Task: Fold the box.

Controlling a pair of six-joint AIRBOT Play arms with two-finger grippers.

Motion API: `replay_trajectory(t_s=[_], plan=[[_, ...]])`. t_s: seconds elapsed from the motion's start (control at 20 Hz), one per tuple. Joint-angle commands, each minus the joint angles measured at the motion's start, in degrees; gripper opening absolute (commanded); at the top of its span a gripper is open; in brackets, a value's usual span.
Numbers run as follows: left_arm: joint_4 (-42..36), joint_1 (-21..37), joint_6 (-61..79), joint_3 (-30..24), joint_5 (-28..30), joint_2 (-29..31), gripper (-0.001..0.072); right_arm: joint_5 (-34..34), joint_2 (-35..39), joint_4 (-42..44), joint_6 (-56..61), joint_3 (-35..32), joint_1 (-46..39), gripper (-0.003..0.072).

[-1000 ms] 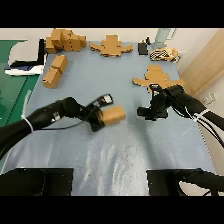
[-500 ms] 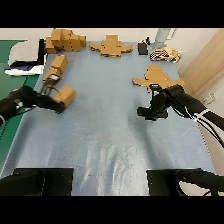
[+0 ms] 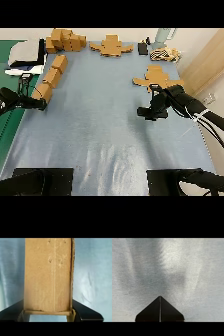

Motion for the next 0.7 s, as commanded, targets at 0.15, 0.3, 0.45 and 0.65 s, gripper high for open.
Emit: replay_trajectory(t_s=[0.15, 0.3, 0.45, 0.65], plan=[[-0.42, -1.09, -2.21, 5.60, 5.53, -8.24, 0.0526, 0.02, -0.02, -0.02, 0.02, 0.07, -0.02, 0.0005], [-0.46, -2.73, -3.10, 9.75, 5.51, -13.18, 0.0526, 0.02, -0.02, -0.02, 0.00, 0.07, -0.02, 0.0005], [-1.38, -3.48, -3.10, 13.70, 5.55, -17.09, 0.0525, 0.00, -0.02, -0.02, 0.00, 0.07, -0.02, 0.0005], [-2.80, -4.04, -3.13, 19.87, 5.44, -21.92, 0.0525, 0.02, -0.02, -0.02, 0.00, 0.07, -0.02, 0.0005]])
